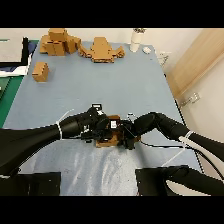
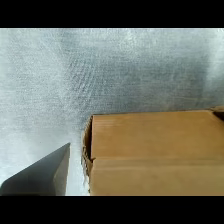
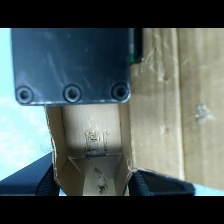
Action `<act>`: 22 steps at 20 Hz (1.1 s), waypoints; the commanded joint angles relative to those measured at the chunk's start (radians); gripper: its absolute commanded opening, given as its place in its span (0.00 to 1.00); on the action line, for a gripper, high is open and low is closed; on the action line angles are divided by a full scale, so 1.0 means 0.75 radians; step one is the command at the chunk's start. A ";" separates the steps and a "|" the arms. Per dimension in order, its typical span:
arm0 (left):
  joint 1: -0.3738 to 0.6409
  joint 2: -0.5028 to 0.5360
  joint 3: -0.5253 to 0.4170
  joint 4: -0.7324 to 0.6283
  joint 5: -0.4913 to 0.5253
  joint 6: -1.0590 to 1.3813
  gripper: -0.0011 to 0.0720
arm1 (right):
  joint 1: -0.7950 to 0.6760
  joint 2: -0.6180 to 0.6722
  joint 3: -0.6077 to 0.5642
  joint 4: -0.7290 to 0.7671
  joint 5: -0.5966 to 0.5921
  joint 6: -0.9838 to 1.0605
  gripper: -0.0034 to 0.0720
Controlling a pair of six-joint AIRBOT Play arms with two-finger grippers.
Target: Fold the box.
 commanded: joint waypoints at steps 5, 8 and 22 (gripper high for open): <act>-0.016 -0.002 0.002 0.032 0.016 -0.053 0.07 | -0.001 -0.001 0.001 0.000 0.000 0.000 0.74; -0.029 -0.002 0.002 0.033 0.022 -0.053 0.03 | -0.001 -0.001 0.001 0.000 0.000 0.000 0.74; 0.012 0.003 0.145 -0.081 -0.185 0.060 0.77 | -0.001 -0.001 0.001 0.000 0.000 0.000 0.74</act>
